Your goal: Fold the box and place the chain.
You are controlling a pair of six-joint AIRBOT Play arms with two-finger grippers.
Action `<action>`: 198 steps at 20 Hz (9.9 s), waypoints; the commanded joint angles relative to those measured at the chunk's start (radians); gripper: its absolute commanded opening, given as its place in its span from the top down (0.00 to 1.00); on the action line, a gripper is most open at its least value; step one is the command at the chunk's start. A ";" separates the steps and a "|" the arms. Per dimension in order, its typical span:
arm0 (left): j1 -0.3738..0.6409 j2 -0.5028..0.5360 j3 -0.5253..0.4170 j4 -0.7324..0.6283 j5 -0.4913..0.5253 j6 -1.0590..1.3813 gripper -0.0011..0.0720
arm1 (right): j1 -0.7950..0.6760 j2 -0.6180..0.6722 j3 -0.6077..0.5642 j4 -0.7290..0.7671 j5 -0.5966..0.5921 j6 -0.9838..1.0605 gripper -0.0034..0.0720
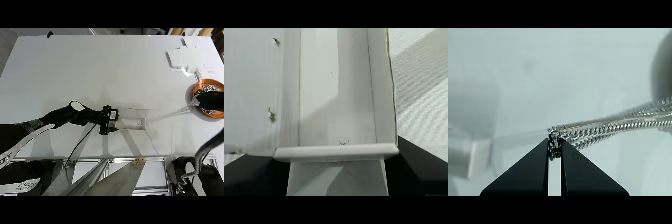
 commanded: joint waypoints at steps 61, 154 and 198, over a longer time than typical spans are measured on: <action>0.000 0.000 0.000 0.000 0.000 0.000 0.62 | 0.389 -0.476 -0.383 -0.157 -0.353 -0.318 0.89; 0.000 0.000 0.000 0.000 0.000 0.000 0.62 | 0.389 -0.524 -0.386 0.140 -0.460 -1.435 0.75; 0.000 0.000 0.000 0.000 0.000 0.000 0.62 | 0.768 -0.149 -0.316 0.162 -0.538 -0.837 0.61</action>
